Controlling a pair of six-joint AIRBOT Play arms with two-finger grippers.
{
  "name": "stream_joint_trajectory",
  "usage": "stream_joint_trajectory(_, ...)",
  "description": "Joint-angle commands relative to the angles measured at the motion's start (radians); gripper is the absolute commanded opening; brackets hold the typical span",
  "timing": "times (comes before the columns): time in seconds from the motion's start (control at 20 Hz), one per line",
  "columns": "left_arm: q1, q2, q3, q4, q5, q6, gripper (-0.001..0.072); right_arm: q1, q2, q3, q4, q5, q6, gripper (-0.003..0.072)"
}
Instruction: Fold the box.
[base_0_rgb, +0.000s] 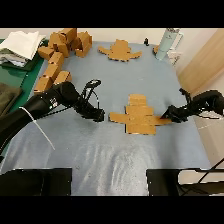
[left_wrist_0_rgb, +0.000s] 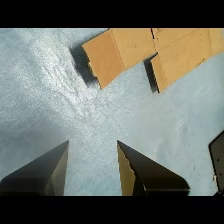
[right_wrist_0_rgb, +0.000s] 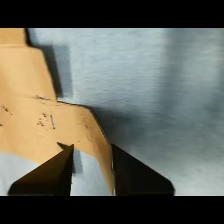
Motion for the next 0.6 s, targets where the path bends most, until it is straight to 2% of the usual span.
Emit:
stream_joint_trajectory(0.0,0.008,0.000,0.004,-0.008,-0.030,0.002,0.0462,0.064,-0.042,0.011,0.043,-0.045,-0.055,0.0343)
stream_joint_trajectory(0.05,0.021,0.000,0.005,-0.030,-0.040,0.011,0.0462,0.087,-0.044,0.011,0.045,-0.043,-0.060,0.0343)
stream_joint_trajectory(0.1,0.038,0.000,0.005,-0.065,-0.053,0.036,0.0462,0.106,-0.046,0.011,0.047,-0.035,-0.060,0.0292)
stream_joint_trajectory(0.2,0.084,0.000,0.005,-0.151,-0.078,0.098,0.0462,0.136,-0.046,0.011,0.072,-0.032,-0.080,0.0015)
stream_joint_trajectory(0.35,0.179,-0.001,0.005,-0.213,-0.090,0.144,0.0463,0.195,-0.029,0.004,0.158,-0.044,-0.129,0.0005)
stream_joint_trajectory(0.45,0.242,-0.001,-0.003,-0.239,-0.115,0.171,0.0466,0.254,0.026,-0.040,0.220,-0.022,-0.166,0.0005)
stream_joint_trajectory(0.55,0.292,-0.002,-0.024,-0.255,-0.138,0.190,0.0552,0.318,0.120,-0.127,0.271,0.044,-0.170,0.0004)
